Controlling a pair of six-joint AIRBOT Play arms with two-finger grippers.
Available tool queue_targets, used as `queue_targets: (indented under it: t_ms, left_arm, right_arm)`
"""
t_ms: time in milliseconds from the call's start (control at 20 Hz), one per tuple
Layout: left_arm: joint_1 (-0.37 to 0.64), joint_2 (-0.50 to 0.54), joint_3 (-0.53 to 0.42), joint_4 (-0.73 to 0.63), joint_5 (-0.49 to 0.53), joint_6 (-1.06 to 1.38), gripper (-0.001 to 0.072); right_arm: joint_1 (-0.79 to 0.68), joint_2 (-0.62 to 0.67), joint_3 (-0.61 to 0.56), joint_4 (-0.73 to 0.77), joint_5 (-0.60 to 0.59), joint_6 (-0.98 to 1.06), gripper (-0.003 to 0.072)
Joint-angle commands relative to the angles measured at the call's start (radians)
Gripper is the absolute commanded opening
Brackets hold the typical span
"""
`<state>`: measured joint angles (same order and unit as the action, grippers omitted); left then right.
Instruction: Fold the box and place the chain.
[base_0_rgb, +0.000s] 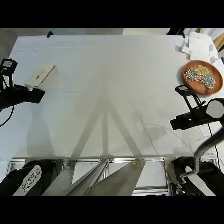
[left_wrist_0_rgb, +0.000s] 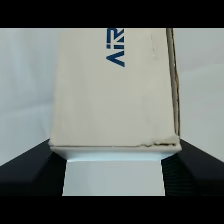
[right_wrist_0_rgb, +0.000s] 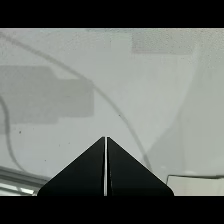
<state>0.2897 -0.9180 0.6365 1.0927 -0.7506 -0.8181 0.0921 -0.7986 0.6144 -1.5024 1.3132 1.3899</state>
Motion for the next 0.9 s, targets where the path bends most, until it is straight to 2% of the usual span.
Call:
queue_targets:
  t_ms: [0, 50, 100, 250, 300, 400, 450, 550, 600, 650, 850]
  left_arm:
    - [0.041, -0.056, -0.001, 0.053, -0.07, -0.083, 0.0057]
    - [0.041, -0.075, -0.002, 0.055, -0.083, -0.102, 0.0166]
    - [0.041, -0.092, -0.003, 0.073, -0.098, -0.122, 0.0218]
    - [0.04, -0.124, -0.024, 0.149, -0.129, -0.185, 0.0227]
    - [0.04, -0.128, -0.035, 0.167, -0.129, -0.197, 0.0276]
    - [0.04, -0.127, -0.042, 0.182, -0.12, -0.2, 0.0549]
    - [0.04, -0.126, -0.042, 0.181, -0.114, -0.2, 0.0577]
    - [0.04, -0.125, -0.042, 0.181, -0.115, -0.201, 0.0577]
    - [0.04, -0.125, -0.042, 0.181, -0.115, -0.204, 0.0612]
    - [0.039, -0.12, -0.042, 0.181, -0.114, -0.204, 0.0709]
    - [0.039, -0.032, -0.042, 0.201, -0.115, -0.204, 0.07]
  right_arm:
    - [-0.001, 0.001, 0.0, 0.0, 0.0, 0.0, 0.0021]
    - [-0.001, 0.001, 0.0, 0.0, 0.0, 0.0, 0.0021]
    - [-0.001, 0.001, 0.0, 0.0, 0.0, 0.0, 0.0021]
    - [-0.001, 0.001, 0.0, 0.0, 0.0, 0.0, 0.0021]
    - [-0.001, 0.001, 0.0, 0.0, 0.0, 0.0, 0.0021]
    - [-0.001, 0.001, 0.0, 0.0, 0.0, 0.0, 0.0021]
    - [-0.001, 0.001, 0.0, 0.0, 0.0, 0.0, 0.0021]
    - [-0.001, 0.001, 0.0, 0.0, 0.0, 0.0, 0.0021]
    - [-0.001, 0.001, 0.0, 0.0, 0.0, 0.0, 0.0021]
    - [-0.001, 0.001, 0.0, 0.0, 0.0, 0.0, 0.0021]
    - [-0.001, 0.001, 0.0, 0.0, 0.0, 0.0, 0.0021]
